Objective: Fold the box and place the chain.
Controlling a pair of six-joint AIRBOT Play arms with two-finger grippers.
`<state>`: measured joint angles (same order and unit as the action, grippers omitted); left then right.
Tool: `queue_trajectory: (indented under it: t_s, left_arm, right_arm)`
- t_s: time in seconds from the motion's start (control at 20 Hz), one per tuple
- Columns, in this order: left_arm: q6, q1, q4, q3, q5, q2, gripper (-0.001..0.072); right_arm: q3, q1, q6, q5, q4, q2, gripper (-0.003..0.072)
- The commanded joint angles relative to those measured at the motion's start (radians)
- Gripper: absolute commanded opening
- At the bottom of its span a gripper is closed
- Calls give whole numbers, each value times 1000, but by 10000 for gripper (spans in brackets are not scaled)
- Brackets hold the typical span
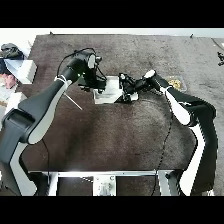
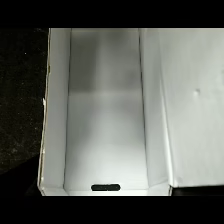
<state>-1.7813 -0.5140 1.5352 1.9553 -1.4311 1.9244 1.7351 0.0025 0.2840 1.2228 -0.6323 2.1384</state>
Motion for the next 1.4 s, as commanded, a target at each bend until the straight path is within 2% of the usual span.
queue_trajectory:
  t_s: [0.0, 0.1, 0.25, 0.35, 0.45, 0.55, 0.6, 0.8, 0.9, 1.0, 1.1, 1.2, 1.35]
  left_arm:
    - [65, 9, -11, -56, 50, -81, 622]
    - [111, 30, -60, -157, 145, -150, 621]
    - [244, 96, -190, -412, 370, -299, 620]
    - [442, 159, -377, -620, 575, -403, 620]
    - [840, 222, -647, -808, 755, -477, 620]
    - [1211, 282, -922, -912, 776, -483, 619]
    - [1300, 301, -986, -939, 762, -483, 620]
    - [1318, 304, -1007, -937, 789, -486, 620]
    - [1345, 304, -1027, -935, 759, -480, 611]
    - [1400, 335, -1021, -900, 684, -429, 611]
    - [1516, 381, -1037, -806, 568, -336, 611]
    - [1663, 433, -1079, -691, 400, -232, 611]
    - [1773, 486, -1099, -522, 290, -79, 611]
  right_arm:
    - [1, 0, 0, 1, 0, 0, 433]
    - [0, 0, 0, 1, 0, 0, 433]
    - [1, 0, 0, 1, 0, 0, 433]
    - [1, 0, 0, 1, 0, 0, 433]
    - [1, 0, 0, 1, 0, 0, 433]
    - [1, 0, 0, 1, 0, 0, 433]
    - [1, 0, 0, 1, 0, 0, 433]
    - [0, 0, 0, 1, 0, 0, 433]
    - [1, 0, 0, 1, 0, 0, 433]
    - [1, 0, 0, 1, 0, 0, 434]
    - [0, 0, 0, 1, 0, 0, 433]
    - [1, 0, 0, 0, 0, 0, 433]
    - [1, -1, 0, 1, 0, 0, 433]
